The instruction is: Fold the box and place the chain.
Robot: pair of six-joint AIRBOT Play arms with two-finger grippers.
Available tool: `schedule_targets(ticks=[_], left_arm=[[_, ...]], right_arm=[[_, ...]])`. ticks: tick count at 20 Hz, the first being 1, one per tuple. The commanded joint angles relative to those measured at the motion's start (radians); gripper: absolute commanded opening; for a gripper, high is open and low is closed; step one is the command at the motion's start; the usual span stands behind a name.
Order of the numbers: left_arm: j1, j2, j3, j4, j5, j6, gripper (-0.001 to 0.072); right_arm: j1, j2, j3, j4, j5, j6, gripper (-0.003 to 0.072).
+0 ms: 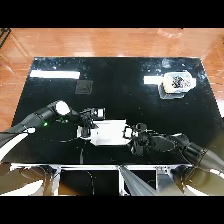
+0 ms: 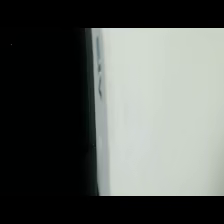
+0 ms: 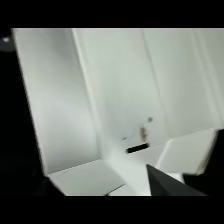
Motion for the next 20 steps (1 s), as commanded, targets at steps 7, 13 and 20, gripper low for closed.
schedule_targets(ticks=[7,13,20], left_arm=[[0.001,-0.001,0.0,0.0,-0.003,0.0,0.0021],[0.001,-0.001,0.0,0.0,-0.004,0.0,0.0021],[0.001,-0.001,0.0,0.0,0.0,0.0,0.0021]], right_arm=[[-0.002,-0.003,0.101,-0.058,0.017,0.027,0.0703],[-0.031,-0.003,0.101,-0.066,0.02,0.061,0.0703],[-0.062,-0.012,0.101,-0.063,0.016,0.082,0.0702]])
